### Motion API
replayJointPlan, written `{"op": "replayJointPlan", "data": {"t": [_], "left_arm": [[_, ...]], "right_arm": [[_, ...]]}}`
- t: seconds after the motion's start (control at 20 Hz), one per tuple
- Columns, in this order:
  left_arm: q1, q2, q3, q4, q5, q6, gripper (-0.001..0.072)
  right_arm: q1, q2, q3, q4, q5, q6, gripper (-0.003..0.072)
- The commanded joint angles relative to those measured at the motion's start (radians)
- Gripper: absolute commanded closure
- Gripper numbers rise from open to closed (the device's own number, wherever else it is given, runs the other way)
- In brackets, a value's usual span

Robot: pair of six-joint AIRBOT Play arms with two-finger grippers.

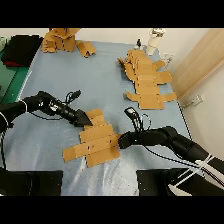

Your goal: Fold the box.

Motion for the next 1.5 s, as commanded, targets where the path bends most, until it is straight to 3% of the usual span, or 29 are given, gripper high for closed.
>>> {"op": "replayJointPlan", "data": {"t": [0.0, 0.1, 0.25, 0.3, 0.35, 0.5, 0.55, 0.6, 0.65, 0.85, 1.1, 1.15, 1.2, 1.25, 1.3, 1.45], "left_arm": [[-0.003, -0.008, 0.003, -0.002, -0.025, 0.025, 0.0407], [-0.003, -0.008, 0.003, -0.002, -0.048, 0.043, 0.0495], [-0.003, -0.008, 0.003, -0.001, -0.067, 0.051, 0.0507], [-0.003, -0.008, 0.003, -0.001, -0.068, 0.066, 0.0629], [-0.003, -0.008, 0.003, -0.002, -0.066, 0.070, 0.0659], [-0.003, -0.008, 0.002, -0.002, -0.067, 0.099, 0.0697], [-0.003, -0.008, 0.002, -0.002, -0.065, 0.115, 0.0697], [-0.003, -0.008, 0.003, -0.003, -0.065, 0.132, 0.0697], [-0.003, -0.007, 0.003, -0.003, -0.066, 0.156, 0.0697], [-0.045, 0.035, 0.003, -0.002, -0.068, 0.270, 0.0699], [-0.186, 0.191, 0.002, -0.003, 0.120, 0.401, 0.0698], [-0.211, 0.209, 0.002, -0.003, 0.156, 0.426, 0.0699], [-0.235, 0.226, 0.002, -0.003, 0.202, 0.449, 0.0698], [-0.254, 0.238, 0.002, -0.003, 0.246, 0.472, 0.0698], [-0.272, 0.244, 0.002, -0.001, 0.289, 0.498, 0.0698], [-0.327, 0.246, -0.002, 0.011, 0.372, 0.568, 0.0698]], "right_arm": [[0.001, -0.002, 0.000, -0.006, 0.002, 0.002, 0.0683], [0.001, -0.005, 0.000, -0.006, 0.002, 0.002, 0.0683], [0.001, -0.004, 0.000, -0.006, 0.003, 0.002, 0.0683], [0.001, -0.004, 0.000, -0.006, 0.003, 0.004, 0.0683], [0.001, -0.004, 0.000, -0.006, 0.004, 0.004, 0.0683], [0.001, -0.004, 0.000, -0.006, 0.006, 0.004, 0.0681], [0.001, -0.004, 0.000, -0.006, 0.007, 0.004, 0.0639], [0.000, -0.004, 0.001, -0.011, 0.010, 0.004, 0.0443], [-0.002, -0.004, 0.003, -0.033, 0.010, 0.004, 0.0292], [-0.085, 0.005, 0.077, -0.225, -0.093, 0.198, 0.0276], [-0.219, 0.076, 0.266, -0.460, -0.396, 0.335, 0.0243], [-0.235, 0.090, 0.299, -0.465, -0.439, 0.338, 0.0252], [-0.241, 0.105, 0.325, -0.465, -0.468, 0.338, 0.0334], [-0.239, 0.122, 0.341, -0.444, -0.481, 0.338, 0.0570], [-0.239, 0.141, 0.342, -0.387, -0.482, 0.337, 0.0681], [-0.239, 0.150, 0.340, -0.236, -0.528, 0.323, 0.0681]]}}
